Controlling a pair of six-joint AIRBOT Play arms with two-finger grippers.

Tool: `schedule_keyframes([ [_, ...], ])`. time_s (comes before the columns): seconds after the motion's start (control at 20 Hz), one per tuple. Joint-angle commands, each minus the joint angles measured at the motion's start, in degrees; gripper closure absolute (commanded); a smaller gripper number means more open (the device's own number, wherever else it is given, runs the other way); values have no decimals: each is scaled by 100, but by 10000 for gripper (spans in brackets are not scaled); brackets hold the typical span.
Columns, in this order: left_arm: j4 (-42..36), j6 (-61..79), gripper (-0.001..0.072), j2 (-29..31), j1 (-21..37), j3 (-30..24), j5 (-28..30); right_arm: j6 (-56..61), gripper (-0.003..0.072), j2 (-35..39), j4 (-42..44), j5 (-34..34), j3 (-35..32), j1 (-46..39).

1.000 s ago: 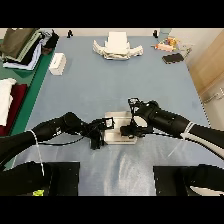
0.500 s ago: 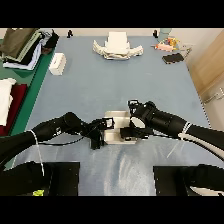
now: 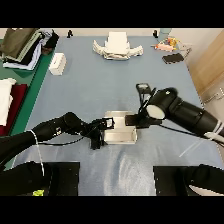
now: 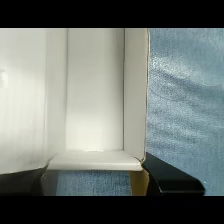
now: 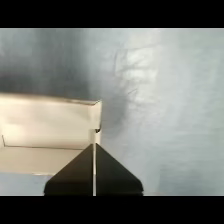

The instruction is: Fold the box.

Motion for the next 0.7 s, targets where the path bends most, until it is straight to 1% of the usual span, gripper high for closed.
schedule_keyframes([
  [0.0,0,2,191,-2,-2,-2,2,-553,683,208,-155,61,98,-627],
  [0.05,0,2,191,-2,-2,-2,2,-844,683,107,-44,-7,98,-907],
  [0.15,0,2,191,-2,-2,-2,2,-1550,683,-168,511,-205,101,-1569],
  [0.25,0,2,191,-2,-2,-2,2,-2516,683,-516,1602,-487,101,-2273],
  [0.3,0,2,191,-2,-2,-2,2,-3187,683,-734,2452,-557,101,-2618],
  [0.4,0,2,191,-2,-2,-2,4,-4312,683,-1154,3963,-411,101,-3150],
  [0.5,0,2,191,-2,-2,-2,2,-5095,683,-1495,5082,-107,101,-3447],
  [0.55,0,2,191,-2,-2,-2,2,-5392,683,-1609,5390,31,101,-3482],
  [0.65,0,2,191,-2,-2,-2,2,-5768,683,-1810,5650,378,105,-3460],
])
